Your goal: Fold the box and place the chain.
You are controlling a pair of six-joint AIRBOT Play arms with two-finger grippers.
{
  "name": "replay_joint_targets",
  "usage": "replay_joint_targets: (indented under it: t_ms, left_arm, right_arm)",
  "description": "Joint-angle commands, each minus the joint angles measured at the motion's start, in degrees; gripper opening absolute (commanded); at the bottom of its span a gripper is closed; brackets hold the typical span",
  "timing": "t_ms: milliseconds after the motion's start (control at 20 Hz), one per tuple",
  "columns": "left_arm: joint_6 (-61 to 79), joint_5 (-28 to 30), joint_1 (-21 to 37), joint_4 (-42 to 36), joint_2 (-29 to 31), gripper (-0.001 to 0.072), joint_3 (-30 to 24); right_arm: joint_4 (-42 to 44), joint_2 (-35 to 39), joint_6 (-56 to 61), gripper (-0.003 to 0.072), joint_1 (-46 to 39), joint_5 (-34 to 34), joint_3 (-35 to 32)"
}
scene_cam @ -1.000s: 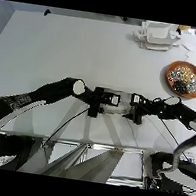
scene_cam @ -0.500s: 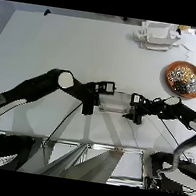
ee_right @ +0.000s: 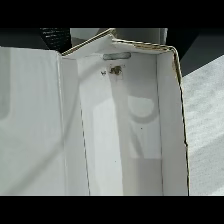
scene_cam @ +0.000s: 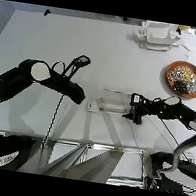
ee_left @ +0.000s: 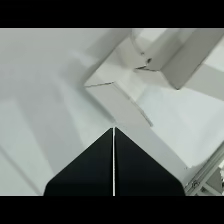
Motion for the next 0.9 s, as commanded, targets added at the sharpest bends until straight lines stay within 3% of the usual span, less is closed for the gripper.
replay_joint_targets:
  t_ms: [0, 400, 850]
  left_arm:
    - [-11.5, 6.2, 4.5, 0.5, 0.0, 0.0001, -5.6]
    - [-9.6, 7.1, 4.8, -10.1, -10.2, 0.0003, -6.9]
    - [-6.8, 7.1, 2.6, -14.7, -13.6, 0.0003, -6.9]
  right_arm:
    - [0.0, 0.0, 0.0, 0.042, 0.0, 0.0, 0.0]
    - [0.0, 0.0, 0.0, 0.042, 0.0, 0.0, 0.0]
    - [0.0, 0.0, 0.0, 0.042, 0.0, 0.0, 0.0]
